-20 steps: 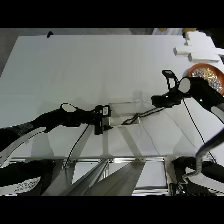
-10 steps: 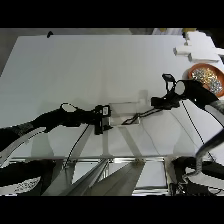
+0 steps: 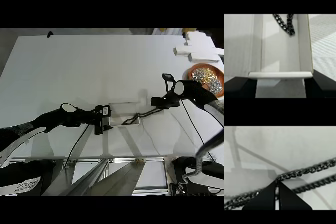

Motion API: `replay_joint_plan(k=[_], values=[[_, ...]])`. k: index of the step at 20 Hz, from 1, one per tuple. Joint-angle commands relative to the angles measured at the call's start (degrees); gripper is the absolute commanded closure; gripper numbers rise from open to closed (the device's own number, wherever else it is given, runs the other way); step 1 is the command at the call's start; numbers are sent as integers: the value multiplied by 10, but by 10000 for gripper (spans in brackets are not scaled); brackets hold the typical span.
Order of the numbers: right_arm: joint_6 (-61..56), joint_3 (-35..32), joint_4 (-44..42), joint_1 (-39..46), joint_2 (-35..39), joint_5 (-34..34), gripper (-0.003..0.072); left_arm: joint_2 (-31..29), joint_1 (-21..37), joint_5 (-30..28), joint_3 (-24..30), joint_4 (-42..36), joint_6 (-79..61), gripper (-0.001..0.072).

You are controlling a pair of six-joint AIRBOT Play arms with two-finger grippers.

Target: Fold the box and place the chain.

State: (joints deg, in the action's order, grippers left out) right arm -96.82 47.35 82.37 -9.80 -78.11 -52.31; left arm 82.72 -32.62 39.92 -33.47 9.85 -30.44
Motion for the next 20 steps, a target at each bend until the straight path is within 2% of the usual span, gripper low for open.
replay_joint_plan(k=[1, 5, 11, 15, 20], values=[[44, 1, 0, -3, 37, -28, 670, 0, 0, 0, 0, 0, 0, 621], [85, 1, -39, -3, 141, -77, 670, 0, 0, 0, 0, 0, 0, 621], [162, 1, -234, -3, 274, -130, 670, 0, 0, 0, 0, 0, 0, 621], [178, 1, -306, -33, 292, -133, 670, 0, 0, 0, 0, 0, 0, 621], [169, 1, -296, -171, 292, -51, 670, 0, 0, 0, 0, 0, 0, 621]])
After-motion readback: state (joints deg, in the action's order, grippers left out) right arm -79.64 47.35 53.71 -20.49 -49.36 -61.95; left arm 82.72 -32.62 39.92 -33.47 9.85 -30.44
